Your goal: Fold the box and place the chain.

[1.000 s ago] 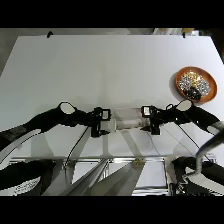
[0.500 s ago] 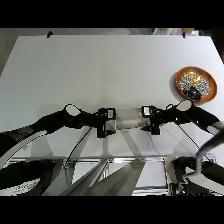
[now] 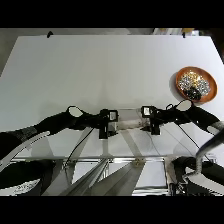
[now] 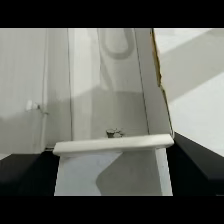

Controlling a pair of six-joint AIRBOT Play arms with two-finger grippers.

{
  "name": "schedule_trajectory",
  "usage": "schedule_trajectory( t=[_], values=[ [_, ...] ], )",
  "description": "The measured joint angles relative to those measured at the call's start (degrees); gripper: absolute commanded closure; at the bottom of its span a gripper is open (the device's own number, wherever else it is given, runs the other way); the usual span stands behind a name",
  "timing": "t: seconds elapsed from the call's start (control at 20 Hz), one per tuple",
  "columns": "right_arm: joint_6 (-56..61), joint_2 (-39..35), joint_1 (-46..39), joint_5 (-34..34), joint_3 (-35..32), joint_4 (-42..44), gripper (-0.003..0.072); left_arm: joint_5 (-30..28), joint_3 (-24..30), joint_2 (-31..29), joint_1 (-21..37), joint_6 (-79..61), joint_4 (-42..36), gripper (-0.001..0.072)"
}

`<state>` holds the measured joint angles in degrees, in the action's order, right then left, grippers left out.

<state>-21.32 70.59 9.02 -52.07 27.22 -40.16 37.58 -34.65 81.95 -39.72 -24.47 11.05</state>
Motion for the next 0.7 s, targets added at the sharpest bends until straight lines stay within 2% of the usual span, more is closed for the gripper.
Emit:
schedule_trajectory(
  t=[0.1, 0.15, 0.25, 0.3, 0.7],
  values=[
    [0.0, 0.0, 0.0, 0.0, 0.0, 0.0, 0.0246, -0.4, 0.0, 0.4, -0.2, -0.6, -0.7, 0.0019],
    [0.0, 0.0, 0.0, 0.0, 0.0, 0.1, 0.0246, -0.6, 0.0, 0.6, -0.3, -0.7, -0.9, 0.0044],
    [0.0, 0.0, 0.0, 0.2, 0.0, 0.1, 0.0246, -1.1, 0.0, 1.0, -0.3, -1.0, -1.9, 0.0282],
    [-0.2, 0.0, 0.0, 0.2, 0.0, 0.0, 0.0246, -1.3, 0.0, 1.1, -0.3, -1.1, -2.4, 0.0343],
    [0.0, 0.0, 0.0, 0.2, 0.0, 0.0, 0.0246, -2.6, 0.0, 1.4, -0.3, -1.2, -4.4, 0.0340]
  ],
)
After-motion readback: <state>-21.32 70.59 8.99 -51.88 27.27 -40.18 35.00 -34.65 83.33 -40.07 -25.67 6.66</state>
